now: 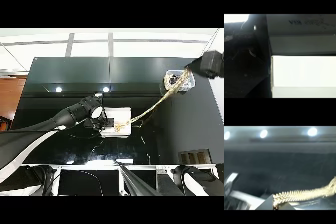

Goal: Fold the box and place the chain.

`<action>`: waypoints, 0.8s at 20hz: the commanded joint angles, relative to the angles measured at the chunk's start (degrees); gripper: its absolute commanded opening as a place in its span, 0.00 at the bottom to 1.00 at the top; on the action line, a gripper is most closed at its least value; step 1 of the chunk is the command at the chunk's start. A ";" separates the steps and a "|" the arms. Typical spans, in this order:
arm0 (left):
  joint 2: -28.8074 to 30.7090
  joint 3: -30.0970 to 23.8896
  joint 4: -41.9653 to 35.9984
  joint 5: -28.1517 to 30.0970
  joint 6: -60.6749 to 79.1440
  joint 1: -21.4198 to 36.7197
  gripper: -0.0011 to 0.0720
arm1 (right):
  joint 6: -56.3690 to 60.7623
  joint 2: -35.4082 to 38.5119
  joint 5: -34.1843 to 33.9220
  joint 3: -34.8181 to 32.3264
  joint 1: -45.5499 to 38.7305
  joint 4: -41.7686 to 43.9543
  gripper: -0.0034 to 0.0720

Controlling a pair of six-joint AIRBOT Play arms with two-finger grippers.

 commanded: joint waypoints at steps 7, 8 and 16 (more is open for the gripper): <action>0.00 0.07 0.02 -0.26 0.02 0.00 0.05 | 0.98 5.51 -2.49 -6.34 20.70 8.33 0.06; 0.00 0.07 0.02 -0.26 0.00 0.00 0.05 | 1.66 5.51 -3.72 -6.34 22.62 8.41 0.06; 0.00 0.07 0.02 -0.28 0.02 0.00 0.05 | 3.17 4.31 -10.51 -6.43 29.90 8.83 0.06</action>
